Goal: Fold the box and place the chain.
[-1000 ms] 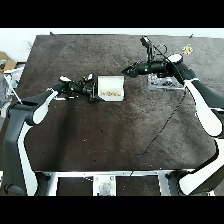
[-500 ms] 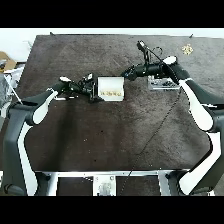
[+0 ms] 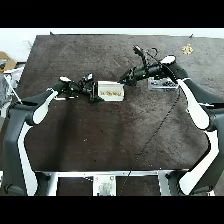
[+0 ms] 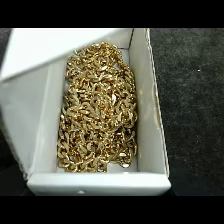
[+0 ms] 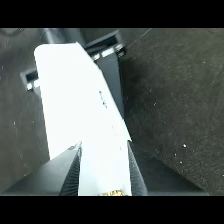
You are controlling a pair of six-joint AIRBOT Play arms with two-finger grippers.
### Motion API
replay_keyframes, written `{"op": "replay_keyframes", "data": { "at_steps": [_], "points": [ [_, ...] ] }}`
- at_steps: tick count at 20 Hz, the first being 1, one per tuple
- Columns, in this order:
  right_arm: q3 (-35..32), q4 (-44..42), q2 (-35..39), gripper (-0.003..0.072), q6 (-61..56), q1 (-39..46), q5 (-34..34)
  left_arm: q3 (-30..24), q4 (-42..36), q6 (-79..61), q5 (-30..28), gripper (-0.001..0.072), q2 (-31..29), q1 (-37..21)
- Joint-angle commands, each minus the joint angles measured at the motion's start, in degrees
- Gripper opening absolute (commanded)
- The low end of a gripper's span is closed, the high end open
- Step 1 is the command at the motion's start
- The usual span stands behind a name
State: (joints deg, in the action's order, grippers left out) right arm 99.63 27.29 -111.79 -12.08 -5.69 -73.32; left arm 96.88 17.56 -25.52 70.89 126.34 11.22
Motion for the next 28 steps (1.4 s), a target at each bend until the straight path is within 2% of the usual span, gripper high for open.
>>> {"op": "replay_keyframes", "data": {
  "at_steps": [1,5,9,11,14,20,28],
  "points": [
    [0.1,1.6,0.0,0.0345,2.3,-0.4,-1.5,0.0,0.0,0.0,0.0,0.0274,0.0,0.0],
    [-1.7,2.8,1.0,0.0345,2.3,-0.9,-2.5,0.0,0.0,0.0,0.0,0.0275,0.0,0.0],
    [-10.1,1.9,6.1,0.0347,8.4,-0.9,4.7,0.0,0.0,0.0,0.0,0.0274,0.0,0.0],
    [-14.5,-2.9,7.5,0.0347,14.8,-0.9,7.7,0.0,0.0,0.0,0.0,0.0274,0.0,0.0],
    [-20.0,-15.1,7.7,0.0348,27.8,-1.9,12.1,0.0,0.0,0.0,0.0,0.0274,0.0,0.0],
    [-20.6,-11.9,7.6,0.0347,31.4,-5.7,13.2,0.0,0.0,0.0,0.0,0.0274,0.0,0.0],
    [-20.6,-9.4,7.4,0.0347,31.6,-5.9,15.7,0.0,0.0,0.0,0.0,0.0274,0.0,0.0]
  ]
}}
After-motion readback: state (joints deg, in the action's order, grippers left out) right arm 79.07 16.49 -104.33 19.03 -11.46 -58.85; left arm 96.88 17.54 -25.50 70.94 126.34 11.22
